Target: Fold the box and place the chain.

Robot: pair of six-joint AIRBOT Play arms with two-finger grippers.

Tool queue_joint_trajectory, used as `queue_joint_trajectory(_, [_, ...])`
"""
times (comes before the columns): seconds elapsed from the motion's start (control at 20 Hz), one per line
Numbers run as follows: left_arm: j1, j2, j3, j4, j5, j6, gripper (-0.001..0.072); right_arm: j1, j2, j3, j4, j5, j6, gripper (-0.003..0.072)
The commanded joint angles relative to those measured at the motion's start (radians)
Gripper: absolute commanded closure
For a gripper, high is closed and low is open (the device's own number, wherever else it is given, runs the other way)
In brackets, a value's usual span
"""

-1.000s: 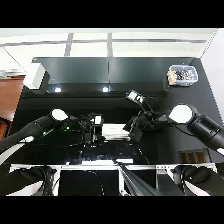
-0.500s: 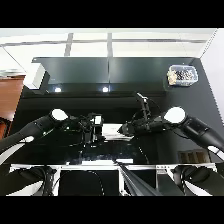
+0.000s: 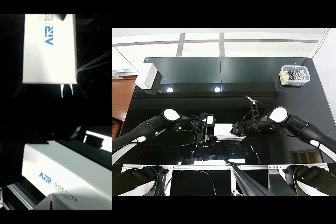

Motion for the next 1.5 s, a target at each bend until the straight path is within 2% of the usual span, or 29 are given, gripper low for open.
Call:
queue_joint_trajectory(0.0, [0.000,0.000,0.000,0.000,0.000,0.000,0.0228,0.000,-0.010,-0.017,-0.015,-0.021,0.001,0.0671])
queue_joint_trajectory(0.25, [0.000,0.000,0.000,0.000,-0.006,0.000,0.0227,0.000,-0.005,-0.031,-0.006,-0.024,-0.101,0.0671])
queue_joint_trajectory(0.5, [0.000,0.000,0.001,-0.029,-0.034,0.000,0.0227,-0.078,0.136,0.014,-0.012,0.039,-0.145,0.0671])
queue_joint_trajectory(0.55, [0.002,0.004,0.005,-0.023,-0.035,-0.012,0.0211,-0.121,0.182,0.022,-0.024,0.061,-0.144,0.0671])
queue_joint_trajectory(0.6, [0.003,0.014,0.010,-0.008,-0.034,-0.041,0.0140,-0.168,0.224,0.027,-0.051,0.093,-0.144,0.0671])
queue_joint_trajectory(0.65, [0.004,0.031,0.016,0.014,-0.036,-0.074,-0.0011,-0.228,0.271,0.028,-0.085,0.134,-0.143,0.0671])
queue_joint_trajectory(0.75, [0.008,0.089,0.030,0.105,-0.047,-0.191,-0.0010,-0.352,0.348,0.028,-0.156,0.242,-0.137,0.0671])
queue_joint_trajectory(0.85, [0.008,0.154,0.052,0.173,-0.106,-0.317,-0.0009,-0.465,0.398,0.028,-0.216,0.338,-0.119,0.0671])
queue_joint_trajectory(1.0, [-0.006,0.202,0.103,0.134,-0.183,-0.432,-0.0008,-0.566,0.417,0.027,-0.237,0.380,-0.116,0.0671])
queue_joint_trajectory(1.15, [-0.074,0.136,0.176,0.076,-0.151,-0.483,0.0000,-0.575,0.417,0.027,-0.235,0.336,-0.116,0.0671])
queue_joint_trajectory(1.3, [-0.143,-0.041,0.290,0.080,-0.133,-0.524,-0.0001,-0.575,0.417,0.027,-0.233,0.333,-0.116,0.0671])
queue_joint_trajectory(1.45, [-0.164,-0.177,0.384,0.082,-0.162,-0.607,-0.0001,-0.575,0.417,0.027,-0.235,0.349,-0.116,0.0671])
